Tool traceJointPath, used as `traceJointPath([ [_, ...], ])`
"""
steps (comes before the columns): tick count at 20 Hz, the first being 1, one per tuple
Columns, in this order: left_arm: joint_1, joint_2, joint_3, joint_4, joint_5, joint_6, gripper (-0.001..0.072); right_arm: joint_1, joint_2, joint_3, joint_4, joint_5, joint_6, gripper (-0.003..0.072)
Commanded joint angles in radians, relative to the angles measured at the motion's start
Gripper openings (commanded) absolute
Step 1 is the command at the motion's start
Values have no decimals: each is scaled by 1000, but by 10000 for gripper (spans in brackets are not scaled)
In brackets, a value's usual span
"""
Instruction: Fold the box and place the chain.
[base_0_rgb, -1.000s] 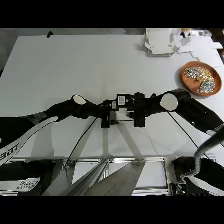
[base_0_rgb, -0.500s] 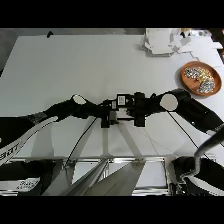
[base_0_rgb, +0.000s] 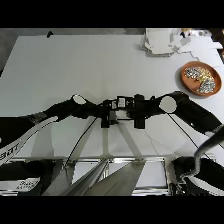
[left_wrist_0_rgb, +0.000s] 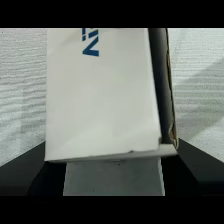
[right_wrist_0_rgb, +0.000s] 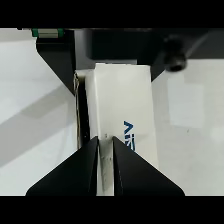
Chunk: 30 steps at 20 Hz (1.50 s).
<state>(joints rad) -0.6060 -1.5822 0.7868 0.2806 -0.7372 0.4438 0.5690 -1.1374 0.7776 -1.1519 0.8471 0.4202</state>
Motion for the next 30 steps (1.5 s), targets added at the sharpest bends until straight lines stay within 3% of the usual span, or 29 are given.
traceJointPath([
  [1,0,0,0,0,0,0,70,12,-1,-8,8,5,1,73],
  [3,0,0,0,0,0,0,70,25,0,-7,9,5,1,270],
  [4,0,0,0,0,0,0,70,30,0,-7,10,7,1,292],
  [17,0,0,0,0,0,0,70,34,6,-7,26,31,27,296],
  [22,0,0,0,0,0,0,70,34,100,-7,26,24,27,295],
  [24,0,0,0,0,0,0,70,34,111,-7,27,24,42,255],
  [26,0,0,0,0,0,0,70,32,100,-7,24,21,71,15],
  [30,0,0,0,0,0,0,70,2,67,-8,24,10,133,17],
])
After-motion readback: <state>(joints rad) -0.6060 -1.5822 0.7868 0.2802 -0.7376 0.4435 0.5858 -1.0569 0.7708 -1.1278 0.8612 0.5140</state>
